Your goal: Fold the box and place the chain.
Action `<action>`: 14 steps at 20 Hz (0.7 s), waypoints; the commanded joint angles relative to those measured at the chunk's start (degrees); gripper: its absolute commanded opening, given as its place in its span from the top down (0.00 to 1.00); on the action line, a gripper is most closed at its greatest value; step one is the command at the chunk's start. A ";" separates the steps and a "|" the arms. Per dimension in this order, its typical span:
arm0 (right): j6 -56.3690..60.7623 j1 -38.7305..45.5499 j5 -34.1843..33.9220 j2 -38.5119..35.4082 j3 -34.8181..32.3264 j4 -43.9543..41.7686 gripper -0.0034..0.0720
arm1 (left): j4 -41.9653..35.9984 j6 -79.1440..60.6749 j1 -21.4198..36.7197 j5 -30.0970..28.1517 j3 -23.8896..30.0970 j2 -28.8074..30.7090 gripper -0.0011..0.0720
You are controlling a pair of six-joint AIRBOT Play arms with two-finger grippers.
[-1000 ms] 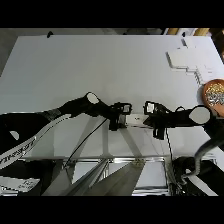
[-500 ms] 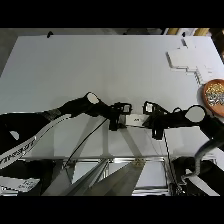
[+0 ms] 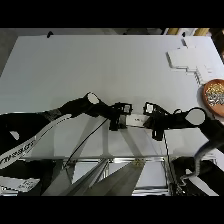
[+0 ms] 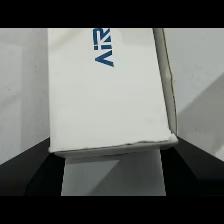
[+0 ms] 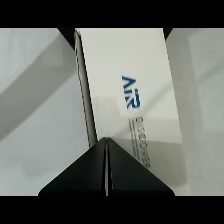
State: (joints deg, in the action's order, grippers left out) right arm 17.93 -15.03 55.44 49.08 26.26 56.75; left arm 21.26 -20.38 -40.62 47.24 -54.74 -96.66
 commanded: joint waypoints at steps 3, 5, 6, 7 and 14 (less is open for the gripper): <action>13.77 0.66 -1.07 -3.87 8.66 3.23 0.93 | 0.15 -0.17 0.04 0.13 0.00 0.02 0.70; 23.39 3.67 -0.96 -3.91 9.99 8.68 0.93 | 0.15 -0.17 0.04 0.13 0.00 0.02 0.70; 28.44 5.90 0.17 -3.80 9.99 11.82 0.93 | 0.15 -0.17 0.04 0.13 0.00 0.02 0.70; 32.85 8.48 2.19 -3.58 9.94 15.69 0.93 | 0.15 -0.17 0.04 0.13 0.00 0.02 0.70; 39.08 22.32 8.57 -2.78 9.75 25.53 0.93 | 0.02 -5.75 0.04 -2.38 0.00 0.02 0.70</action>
State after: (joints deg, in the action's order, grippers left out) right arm 53.87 2.79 62.33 46.19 35.83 79.00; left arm 21.30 -22.17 -40.58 47.03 -54.74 -96.66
